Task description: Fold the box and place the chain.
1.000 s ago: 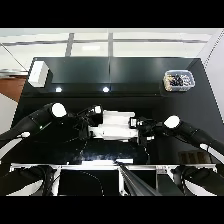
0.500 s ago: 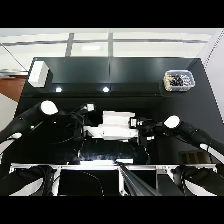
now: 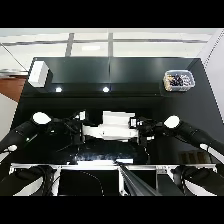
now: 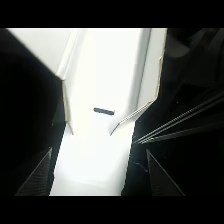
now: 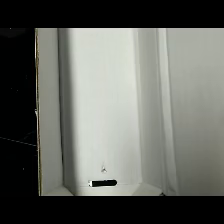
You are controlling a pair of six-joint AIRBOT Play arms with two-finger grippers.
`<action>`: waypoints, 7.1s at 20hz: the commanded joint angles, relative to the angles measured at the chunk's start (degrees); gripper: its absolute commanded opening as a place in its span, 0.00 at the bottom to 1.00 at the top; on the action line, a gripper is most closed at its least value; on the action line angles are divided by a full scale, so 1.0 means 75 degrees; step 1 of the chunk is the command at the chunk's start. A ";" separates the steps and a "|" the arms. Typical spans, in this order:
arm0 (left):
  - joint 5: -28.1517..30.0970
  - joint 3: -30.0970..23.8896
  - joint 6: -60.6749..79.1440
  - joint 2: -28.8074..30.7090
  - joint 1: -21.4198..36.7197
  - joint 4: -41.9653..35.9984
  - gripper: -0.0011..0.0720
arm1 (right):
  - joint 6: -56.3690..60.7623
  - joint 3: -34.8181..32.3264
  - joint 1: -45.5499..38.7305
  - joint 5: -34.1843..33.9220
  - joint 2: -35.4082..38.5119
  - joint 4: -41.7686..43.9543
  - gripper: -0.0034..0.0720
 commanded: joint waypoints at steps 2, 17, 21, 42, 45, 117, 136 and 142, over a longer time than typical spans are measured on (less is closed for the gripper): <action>0.0391 0.0015 0.0542 -0.0379 -0.0458 -0.0490 0.88 | 0.0003 -0.0003 0.0006 0.0003 -0.0006 -0.0009 0.76; 0.0772 0.0221 0.0597 -0.0519 -0.1259 -0.0592 0.49 | 0.0003 -0.0003 0.0017 0.0003 -0.0006 -0.0020 0.75; 0.1151 0.0221 0.0595 -0.0519 -0.1306 -0.0606 0.32 | 0.0003 -0.0003 0.0017 0.0003 -0.0006 -0.0020 0.76; 0.1603 0.0423 0.0493 -0.0807 -0.1830 -0.1501 0.21 | 0.0003 -0.0003 0.0017 0.0003 -0.0006 -0.0023 0.75; 0.1539 0.0434 0.0498 -0.0813 -0.1842 -0.1422 0.21 | 0.0003 -0.0003 0.0017 0.0003 -0.0006 -0.0020 0.75; 0.0866 0.1230 -1.0853 -0.0720 -0.1349 0.1119 0.97 | 0.0006 -0.0003 0.0017 0.0003 -0.0006 -0.0017 0.75; 0.0682 0.2556 -1.7302 -0.1180 -0.3343 0.5866 0.93 | 0.0006 -0.0003 0.0017 0.0000 -0.0003 -0.0017 0.76; -0.0495 0.3042 -1.8721 -0.1233 -0.3891 0.7507 0.70 | 0.0006 -0.0003 0.0017 0.0003 -0.0006 -0.0017 0.75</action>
